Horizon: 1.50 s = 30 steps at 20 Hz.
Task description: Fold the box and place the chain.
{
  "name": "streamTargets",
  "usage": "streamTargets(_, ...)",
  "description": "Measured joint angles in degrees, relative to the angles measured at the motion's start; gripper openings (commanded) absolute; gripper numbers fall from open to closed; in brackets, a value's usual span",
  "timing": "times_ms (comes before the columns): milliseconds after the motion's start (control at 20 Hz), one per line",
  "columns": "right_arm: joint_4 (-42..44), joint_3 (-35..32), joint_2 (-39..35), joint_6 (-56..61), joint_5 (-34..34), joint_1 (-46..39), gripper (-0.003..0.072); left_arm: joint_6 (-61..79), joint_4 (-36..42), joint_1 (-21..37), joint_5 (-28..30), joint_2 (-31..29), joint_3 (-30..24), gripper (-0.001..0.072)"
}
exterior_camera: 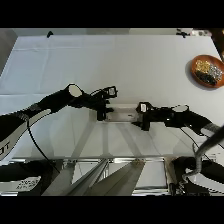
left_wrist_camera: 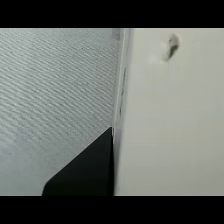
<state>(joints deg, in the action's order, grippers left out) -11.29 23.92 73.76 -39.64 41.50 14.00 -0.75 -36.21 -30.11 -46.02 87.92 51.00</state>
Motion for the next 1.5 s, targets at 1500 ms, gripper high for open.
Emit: streamTargets(1500, 5.73, 0.17, 2.38, -3.85, 5.53, -0.07, 0.0459, 0.09, -0.07, 0.04, -0.24, 0.00, 0.00, 0.0013)
